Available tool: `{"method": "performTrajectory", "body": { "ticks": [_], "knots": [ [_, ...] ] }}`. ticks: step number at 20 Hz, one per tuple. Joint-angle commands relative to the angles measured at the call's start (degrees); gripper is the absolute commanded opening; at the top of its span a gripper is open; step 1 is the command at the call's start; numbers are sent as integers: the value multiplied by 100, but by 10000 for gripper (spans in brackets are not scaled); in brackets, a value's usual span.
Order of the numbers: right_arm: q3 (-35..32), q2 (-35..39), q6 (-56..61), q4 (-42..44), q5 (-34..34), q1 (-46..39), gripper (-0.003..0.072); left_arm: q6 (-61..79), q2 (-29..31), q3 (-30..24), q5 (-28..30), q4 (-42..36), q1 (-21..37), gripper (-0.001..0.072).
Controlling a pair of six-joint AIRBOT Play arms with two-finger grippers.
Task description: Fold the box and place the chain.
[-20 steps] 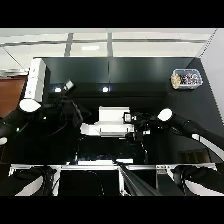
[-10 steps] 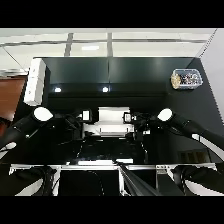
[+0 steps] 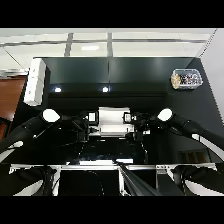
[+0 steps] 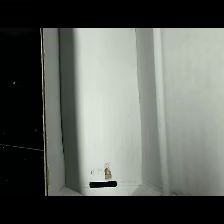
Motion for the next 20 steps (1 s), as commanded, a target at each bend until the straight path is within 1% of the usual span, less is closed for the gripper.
{"method": "performTrajectory", "body": {
  "ticks": [1,5,7,11,12,13,14,15,16,17,18,19,20],
  "knots": [
    [4,2,2,2,0,-4,68,11,-28,-4,87,-192,-232,218],
    [4,2,2,2,0,-4,67,11,-160,-4,555,-533,-393,219],
    [4,2,2,2,0,-2,67,9,-219,-2,573,-763,-396,220],
    [4,2,2,2,0,-4,67,7,-302,-4,546,-800,-402,216],
    [4,2,2,2,0,-4,67,7,-315,-4,542,-800,-402,58],
    [4,2,2,2,0,-4,67,9,-332,-4,479,-800,-402,26],
    [4,2,2,2,0,-4,67,9,-343,-4,431,-798,-402,49],
    [4,2,2,2,0,-2,67,9,-348,-4,422,-802,-404,251],
    [4,2,2,2,0,-2,68,0,-348,-4,422,-802,-402,431],
    [4,2,2,2,0,-2,67,-17,-348,-4,422,-796,-400,348],
    [4,2,2,2,0,-4,67,-15,-348,-4,420,-796,-402,202],
    [4,2,2,2,0,-4,67,-17,-348,-4,417,-796,-402,75],
    [4,2,2,2,0,-4,67,-20,-348,-4,420,-802,-402,104]
  ]
}}
